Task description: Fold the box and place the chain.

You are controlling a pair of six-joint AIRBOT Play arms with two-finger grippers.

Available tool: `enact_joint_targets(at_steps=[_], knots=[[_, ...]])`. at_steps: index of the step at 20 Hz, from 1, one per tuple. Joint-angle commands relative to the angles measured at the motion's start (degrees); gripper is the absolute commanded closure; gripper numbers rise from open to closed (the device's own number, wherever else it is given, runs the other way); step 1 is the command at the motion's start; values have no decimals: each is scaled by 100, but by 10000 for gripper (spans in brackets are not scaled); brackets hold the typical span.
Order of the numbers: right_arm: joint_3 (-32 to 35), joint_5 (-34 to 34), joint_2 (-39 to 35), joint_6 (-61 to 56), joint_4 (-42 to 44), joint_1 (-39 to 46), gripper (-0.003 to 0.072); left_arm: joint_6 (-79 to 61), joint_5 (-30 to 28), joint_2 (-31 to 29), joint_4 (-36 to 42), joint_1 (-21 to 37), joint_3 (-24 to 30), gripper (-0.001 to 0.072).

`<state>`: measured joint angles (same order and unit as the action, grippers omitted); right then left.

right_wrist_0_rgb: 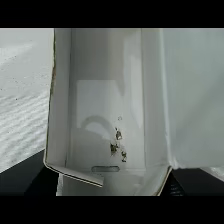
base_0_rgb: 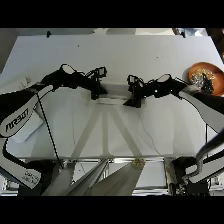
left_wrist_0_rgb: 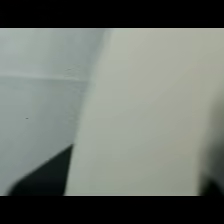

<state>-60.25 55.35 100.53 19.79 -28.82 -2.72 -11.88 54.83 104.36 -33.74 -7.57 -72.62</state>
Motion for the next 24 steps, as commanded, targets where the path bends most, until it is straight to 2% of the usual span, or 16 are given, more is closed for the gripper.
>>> enact_joint_targets(at_steps=[1,6,12,15,16,17,18,19,22,24], knots=[[-7,-50,0,-7,20,-2,168,-13,66,-2,28,-2,-2,287],[-7,-50,0,-7,17,-2,168,-11,133,-37,-26,37,-2,286],[-7,-50,0,-7,17,-2,168,28,964,-485,-85,754,0,286],[-7,-50,0,-7,20,-2,168,391,1058,-876,-691,979,2,288],[-7,-50,0,-7,20,-2,168,621,1060,-1019,-1005,968,17,321],[-7,-50,2,-7,20,-2,168,876,1121,-1163,-1250,922,63,466],[-7,-50,0,-7,17,-2,168,1036,1368,-1305,-1464,831,103,647],[-7,-50,0,-7,20,-2,168,1045,1703,-1408,-1648,710,114,699],[-7,-50,0,-7,20,-2,168,1047,2643,-1523,-1825,269,118,704],[-7,-50,2,-7,20,-2,168,1045,2503,-1513,-1611,-28,157,704]])
